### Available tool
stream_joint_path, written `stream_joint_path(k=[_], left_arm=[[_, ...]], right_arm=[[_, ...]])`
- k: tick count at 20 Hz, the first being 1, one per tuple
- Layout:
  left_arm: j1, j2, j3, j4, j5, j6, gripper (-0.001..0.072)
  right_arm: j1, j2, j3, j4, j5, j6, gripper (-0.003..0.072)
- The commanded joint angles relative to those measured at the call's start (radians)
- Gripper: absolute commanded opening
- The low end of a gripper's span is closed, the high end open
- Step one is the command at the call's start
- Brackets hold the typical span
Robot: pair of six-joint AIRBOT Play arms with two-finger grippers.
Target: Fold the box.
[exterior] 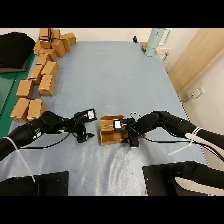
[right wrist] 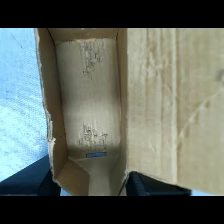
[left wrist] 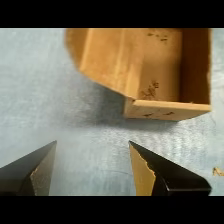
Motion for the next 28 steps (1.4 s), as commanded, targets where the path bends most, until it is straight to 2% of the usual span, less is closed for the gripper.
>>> stream_joint_path(k=[1,6,10,12,17,22,28], left_arm=[[-0.011,-0.035,-0.001,-0.055,-0.038,0.097,0.07],[-0.01,-0.01,-0.014,-0.053,-0.06,-0.024,0.07],[-0.013,0.1,-0.117,-0.052,-0.072,-0.043,0.07],[-0.041,0.122,-0.14,-0.051,-0.07,-0.076,0.07],[-0.14,0.091,-0.112,-0.06,0.059,-0.13,0.07],[-0.188,0.014,-0.045,-0.06,0.049,-0.143,0.07],[-0.193,-0.032,-0.026,-0.057,0.053,-0.143,0.07]], right_arm=[[0.0,0.0,0.0,0.0,0.0,0.0,0.0488],[0.0,0.0,0.0,0.0,0.0,0.0,0.0488],[0.0,0.0,0.0,0.0,0.0,0.0,0.0488],[0.0,0.0,0.0,0.0,0.001,0.0,0.0488],[0.0,0.0,0.0,0.0,0.0,0.0,0.0488],[0.0,0.0,0.0,0.0,0.0,0.0,0.0488],[0.0,0.0,0.0,0.0,0.0,0.0,0.0488]])
